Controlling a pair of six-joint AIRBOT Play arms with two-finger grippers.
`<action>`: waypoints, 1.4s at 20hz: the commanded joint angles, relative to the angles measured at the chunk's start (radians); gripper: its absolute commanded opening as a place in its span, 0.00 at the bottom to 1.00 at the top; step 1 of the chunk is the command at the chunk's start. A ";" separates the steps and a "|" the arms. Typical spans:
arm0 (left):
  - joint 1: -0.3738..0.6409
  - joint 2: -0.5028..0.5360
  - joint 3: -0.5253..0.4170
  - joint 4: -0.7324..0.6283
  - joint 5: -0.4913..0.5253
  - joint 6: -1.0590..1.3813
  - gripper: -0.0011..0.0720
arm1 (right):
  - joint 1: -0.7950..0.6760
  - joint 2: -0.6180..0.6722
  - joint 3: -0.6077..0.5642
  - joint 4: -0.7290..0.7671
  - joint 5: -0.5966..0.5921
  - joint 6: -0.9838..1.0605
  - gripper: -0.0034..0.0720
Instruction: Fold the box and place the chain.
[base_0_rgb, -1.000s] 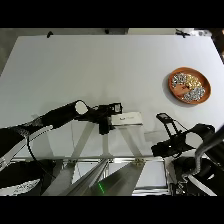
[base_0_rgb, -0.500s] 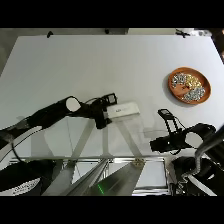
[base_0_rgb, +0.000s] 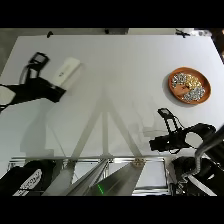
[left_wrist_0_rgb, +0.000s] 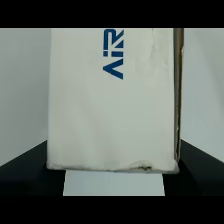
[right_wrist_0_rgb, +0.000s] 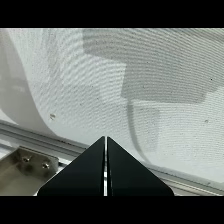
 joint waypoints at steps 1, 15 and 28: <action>0.242 0.047 -0.007 0.070 -0.087 -0.145 0.02 | -0.001 0.001 0.000 0.003 0.003 0.000 0.05; 0.414 -0.040 -0.253 0.288 -0.047 -0.280 0.02 | -0.001 0.001 0.000 0.003 0.003 0.001 0.05; 0.411 -0.021 -0.253 0.287 -0.037 -0.277 0.95 | -0.001 0.001 0.000 0.003 0.003 0.000 0.05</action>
